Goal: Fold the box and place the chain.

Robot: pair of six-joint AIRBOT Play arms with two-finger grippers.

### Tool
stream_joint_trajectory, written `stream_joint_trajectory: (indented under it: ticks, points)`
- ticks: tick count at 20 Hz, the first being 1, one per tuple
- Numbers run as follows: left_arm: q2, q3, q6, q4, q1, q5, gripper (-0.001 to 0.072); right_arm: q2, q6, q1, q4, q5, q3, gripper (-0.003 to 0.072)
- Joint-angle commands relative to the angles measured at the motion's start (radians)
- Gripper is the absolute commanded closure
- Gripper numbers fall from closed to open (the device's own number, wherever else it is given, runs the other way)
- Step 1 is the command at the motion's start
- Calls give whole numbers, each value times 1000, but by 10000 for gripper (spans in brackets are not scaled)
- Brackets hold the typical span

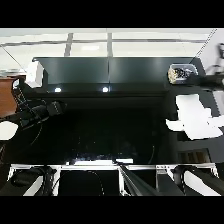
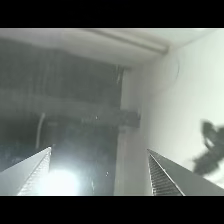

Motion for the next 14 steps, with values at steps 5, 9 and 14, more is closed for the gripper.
stream_joint_trajectory:
  ticks: [5,9,14]
  points:
    - [-109,16,54,3,-3,23,-3,-165,-264,-647,89,200,142,-29]
    - [-316,164,106,77,-2,-223,-4,-391,-518,-713,116,446,333,-29]
    - [-437,250,23,108,-3,-258,-4,-548,-711,-704,135,527,388,-22]
